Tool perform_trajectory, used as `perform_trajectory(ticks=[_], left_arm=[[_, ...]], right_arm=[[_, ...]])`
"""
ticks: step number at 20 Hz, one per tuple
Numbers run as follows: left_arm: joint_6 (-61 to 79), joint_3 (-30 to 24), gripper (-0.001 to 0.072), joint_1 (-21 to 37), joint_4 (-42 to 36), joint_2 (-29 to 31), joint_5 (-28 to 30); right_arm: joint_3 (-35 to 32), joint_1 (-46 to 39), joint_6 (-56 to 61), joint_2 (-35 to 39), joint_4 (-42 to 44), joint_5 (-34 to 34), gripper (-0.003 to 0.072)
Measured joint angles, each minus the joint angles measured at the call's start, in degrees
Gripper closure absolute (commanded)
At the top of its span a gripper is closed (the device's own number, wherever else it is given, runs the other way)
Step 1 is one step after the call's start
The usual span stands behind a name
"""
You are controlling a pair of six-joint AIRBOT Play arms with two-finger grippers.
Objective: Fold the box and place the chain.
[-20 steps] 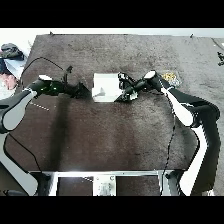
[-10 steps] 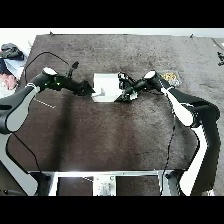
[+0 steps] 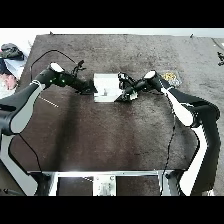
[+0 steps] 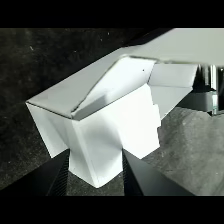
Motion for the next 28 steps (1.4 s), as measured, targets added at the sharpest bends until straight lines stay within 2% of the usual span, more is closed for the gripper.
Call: perform_trajectory(ticks=[15,22,28], left_arm=[[-27.02,4.52,0.0346,-10.25,23.71,-0.09,6.49],[-42.45,12.81,0.0347,-15.69,40.28,-3.34,1.60],[-49.64,17.35,0.0367,-17.64,48.74,-6.43,-2.80]], right_arm=[[0.00,-0.02,-0.02,0.00,-0.04,0.00,0.0219],[0.02,-0.02,0.07,0.00,0.02,-0.04,0.0219],[0.02,0.00,0.00,0.00,0.04,-0.04,0.0218]])
